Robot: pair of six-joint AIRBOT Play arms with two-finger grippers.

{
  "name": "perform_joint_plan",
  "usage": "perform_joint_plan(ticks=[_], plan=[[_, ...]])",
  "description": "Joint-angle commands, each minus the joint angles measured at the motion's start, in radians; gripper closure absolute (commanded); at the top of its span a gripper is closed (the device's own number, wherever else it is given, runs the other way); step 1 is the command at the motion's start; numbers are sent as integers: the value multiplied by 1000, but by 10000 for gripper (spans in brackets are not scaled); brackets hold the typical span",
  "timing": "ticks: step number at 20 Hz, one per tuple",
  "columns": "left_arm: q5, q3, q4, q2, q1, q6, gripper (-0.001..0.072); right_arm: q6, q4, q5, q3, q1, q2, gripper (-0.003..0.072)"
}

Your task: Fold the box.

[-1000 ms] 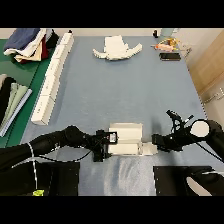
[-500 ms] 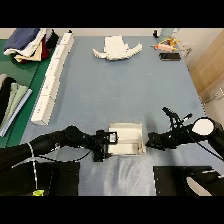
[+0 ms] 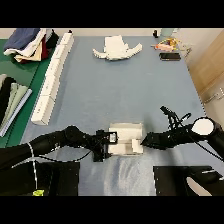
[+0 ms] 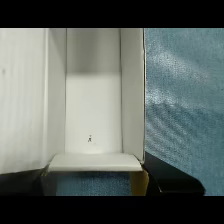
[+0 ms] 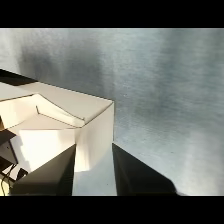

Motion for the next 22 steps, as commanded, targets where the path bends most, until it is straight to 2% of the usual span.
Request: perform_joint_plan(ticks=[1, 4, 6, 10, 13, 15, 19, 20, 21, 22], plan=[[0, 1, 0, 0, 0, 0, 212, -37, 21, -52, 1, 45, -4, 251], [0, 1, 0, 0, 0, 0, 212, -10, -3, -96, 7, 103, -64, 257], [0, 1, 0, 0, 0, 0, 212, 86, -79, -109, 44, 159, -132, 285], [0, 1, 0, 0, 0, 0, 212, 408, -373, -89, 190, 352, -266, 287], [0, 1, 0, 0, 0, 0, 212, 658, -557, 6, 299, 478, -367, 325], [0, 1, 0, 0, 0, 0, 212, 738, -579, 46, 347, 526, -429, 325], [0, 1, 0, 0, 0, 0, 212, 898, -619, 45, 375, 587, -511, 325], [0, 1, 0, 0, 0, 0, 212, 928, -626, 44, 375, 592, -520, 335], [0, 1, 0, 0, 0, 0, 212, 950, -634, 41, 375, 598, -526, 408], [0, 1, 0, 0, 0, 0, 212, 973, -642, 41, 375, 599, -528, 410]])
